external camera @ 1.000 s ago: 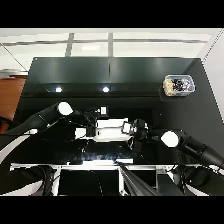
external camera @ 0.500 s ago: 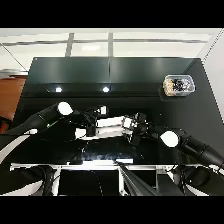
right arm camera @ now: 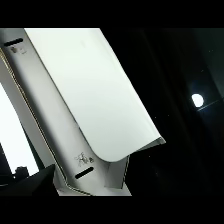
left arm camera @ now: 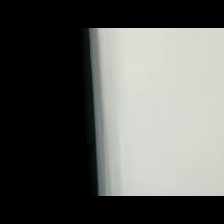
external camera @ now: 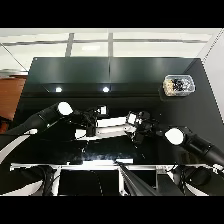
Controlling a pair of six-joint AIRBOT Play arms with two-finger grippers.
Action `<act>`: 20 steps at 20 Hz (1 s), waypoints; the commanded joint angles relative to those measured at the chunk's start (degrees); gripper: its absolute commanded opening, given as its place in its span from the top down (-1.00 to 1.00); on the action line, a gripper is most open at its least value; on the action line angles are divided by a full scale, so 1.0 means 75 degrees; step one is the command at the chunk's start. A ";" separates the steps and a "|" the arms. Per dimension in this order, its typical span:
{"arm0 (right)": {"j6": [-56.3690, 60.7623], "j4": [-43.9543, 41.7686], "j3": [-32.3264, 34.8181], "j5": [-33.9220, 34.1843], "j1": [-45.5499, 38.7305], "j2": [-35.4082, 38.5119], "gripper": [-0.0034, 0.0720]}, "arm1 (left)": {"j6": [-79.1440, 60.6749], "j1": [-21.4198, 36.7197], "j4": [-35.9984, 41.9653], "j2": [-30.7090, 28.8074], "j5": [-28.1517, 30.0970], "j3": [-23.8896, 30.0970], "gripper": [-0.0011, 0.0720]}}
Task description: Fold the box and place the chain.
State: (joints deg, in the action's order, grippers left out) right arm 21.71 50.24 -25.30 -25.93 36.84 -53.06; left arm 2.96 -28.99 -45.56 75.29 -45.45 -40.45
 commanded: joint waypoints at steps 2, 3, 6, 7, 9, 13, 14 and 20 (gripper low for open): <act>-0.0478 -0.0012 -0.0006 -0.0224 -0.0047 0.0017 -0.96 | -0.0105 -0.0006 -0.0006 -0.0003 0.0003 0.0003 0.89; -0.0554 -0.0029 -0.0006 -0.0117 -0.0047 0.0015 -0.96 | -0.0396 -0.0009 -0.0003 -0.0012 0.0003 0.0003 0.89; -0.0743 -0.0093 -0.0006 0.0131 -0.0093 -0.0050 -0.96 | -0.0731 -0.0198 -0.0061 -0.0055 0.0219 -0.0003 0.89; -0.0764 -0.0105 -0.0006 0.0122 -0.0143 -0.0114 -0.96 | -0.0740 -0.0236 -0.0061 -0.0055 0.0265 -0.0003 0.89; -0.1099 -0.0516 -0.0006 0.0041 -0.0143 -0.0233 -0.96 | -0.0737 -0.0245 -0.0061 -0.0055 0.0256 -0.0003 0.89; -0.2655 -0.2031 -0.0006 -0.0726 -0.0152 -0.0399 -0.96 | -0.0734 -0.0245 -0.0058 -0.0055 0.0230 -0.0009 0.88; -0.2821 -0.2203 -0.0006 -0.0761 -0.0160 -0.0475 -0.96 | -0.0731 -0.0245 -0.0055 -0.0055 0.0230 -0.0009 0.89; -0.3544 -0.2745 -0.0003 -0.1122 -0.0219 -0.1070 -0.96 | -0.0522 -0.0242 -0.0058 -0.0055 0.0198 -0.0009 0.88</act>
